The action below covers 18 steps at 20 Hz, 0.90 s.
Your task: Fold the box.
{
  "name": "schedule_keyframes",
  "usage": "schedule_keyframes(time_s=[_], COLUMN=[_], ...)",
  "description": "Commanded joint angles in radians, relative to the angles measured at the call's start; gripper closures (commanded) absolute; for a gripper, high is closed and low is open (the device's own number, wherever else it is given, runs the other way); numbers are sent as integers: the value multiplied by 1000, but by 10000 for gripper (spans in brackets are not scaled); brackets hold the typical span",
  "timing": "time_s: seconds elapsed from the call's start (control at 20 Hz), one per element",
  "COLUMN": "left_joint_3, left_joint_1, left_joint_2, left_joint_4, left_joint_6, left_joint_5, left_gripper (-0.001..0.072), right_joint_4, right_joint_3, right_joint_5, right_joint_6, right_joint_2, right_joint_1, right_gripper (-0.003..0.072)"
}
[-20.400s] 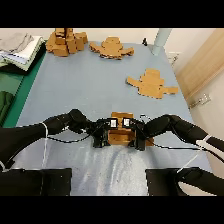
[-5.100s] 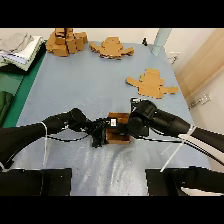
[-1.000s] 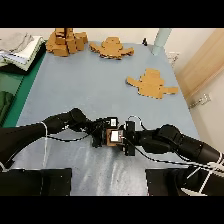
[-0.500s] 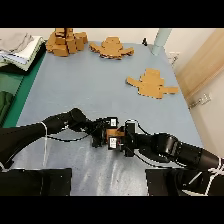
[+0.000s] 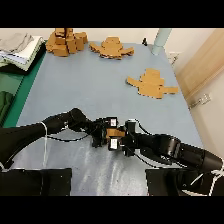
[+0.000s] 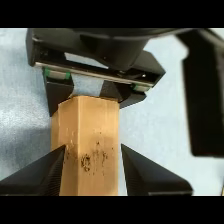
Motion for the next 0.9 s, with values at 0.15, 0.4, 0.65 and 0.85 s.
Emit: schedule_keyframes(time_s=[0.15, 0.4, 0.65, 0.85], left_joint_3=[1, 1, 1, 1], left_joint_1=[1, 0, 0, 0], left_joint_2=[0, 0, 0, 0], left_joint_4=[0, 0, 0, 0], left_joint_6=[0, 0, 0, 0], left_joint_5=[0, 0, 0, 0], left_gripper=[190, 190, 190, 190], right_joint_4=[-35, -68, -82, -40], right_joint_3=[0, 0, 0, -1], right_joint_5=[1, -1, -1, -14], right_joint_6=[3, 4, 5, 7], right_joint_2=[28, 52, 52, 48], right_joint_1=[3, 2, -3, -3], right_gripper=[168, 168, 302, 316])
